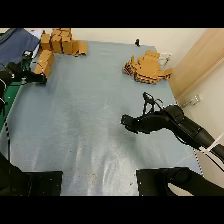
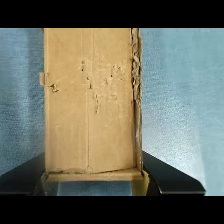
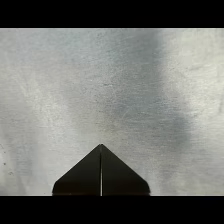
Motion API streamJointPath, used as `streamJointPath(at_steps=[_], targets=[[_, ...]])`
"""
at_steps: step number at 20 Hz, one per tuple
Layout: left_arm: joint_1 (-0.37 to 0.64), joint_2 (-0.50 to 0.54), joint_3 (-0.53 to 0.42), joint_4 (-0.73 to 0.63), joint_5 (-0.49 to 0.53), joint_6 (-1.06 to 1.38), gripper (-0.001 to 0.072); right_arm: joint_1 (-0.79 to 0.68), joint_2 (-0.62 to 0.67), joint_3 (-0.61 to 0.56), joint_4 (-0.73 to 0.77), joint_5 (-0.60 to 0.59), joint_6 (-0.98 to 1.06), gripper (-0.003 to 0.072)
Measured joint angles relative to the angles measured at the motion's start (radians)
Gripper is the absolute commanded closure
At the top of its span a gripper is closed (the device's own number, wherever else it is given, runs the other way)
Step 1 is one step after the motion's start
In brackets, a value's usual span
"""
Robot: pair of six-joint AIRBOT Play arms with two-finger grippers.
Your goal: Fold the box.
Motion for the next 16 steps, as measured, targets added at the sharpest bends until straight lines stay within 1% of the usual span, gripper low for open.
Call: streamJointPath(at_steps=[1,2,3,7,8,11,13,15,16], targets=[[0.0,0.0,0.003,0.024,-0.012,-0.005,0.0341,0.0,0.0,0.0,0.0,0.0,0.0,0.0685],[0.0,0.0,0.005,0.052,-0.025,-0.02,0.016,0.0,0.0,0.0,0.0,0.0,0.0,0.0685],[0.0,0.004,0.006,0.083,-0.041,-0.041,0.0024,0.0,0.0,0.0,0.0,0.0,0.0,0.0685],[0.002,0.031,0.007,0.177,-0.094,-0.132,0.0009,0.0,0.0,0.0,0.0,0.0,0.001,0.0684],[0.004,0.041,0.008,0.188,-0.093,-0.142,0.0008,0.0,0.0,0.0,0.0,0.0,0.0,0.0685],[0.008,0.07,0.01,0.202,-0.106,-0.167,0.0008,0.0,0.0,0.0,0.0,0.0,0.0,0.0685],[0.013,0.092,0.015,0.206,-0.136,-0.186,0.0009,0.0,0.0,0.0,0.0,0.0,0.0,0.0685],[0.019,0.122,0.017,0.21,-0.188,-0.2,0.001,0.0,0.0,0.0,0.0,0.0,0.001,0.0685],[0.019,0.144,0.018,0.212,-0.217,-0.206,0.0165,0.0,0.0,0.0,0.0,0.0,0.001,0.0685]])
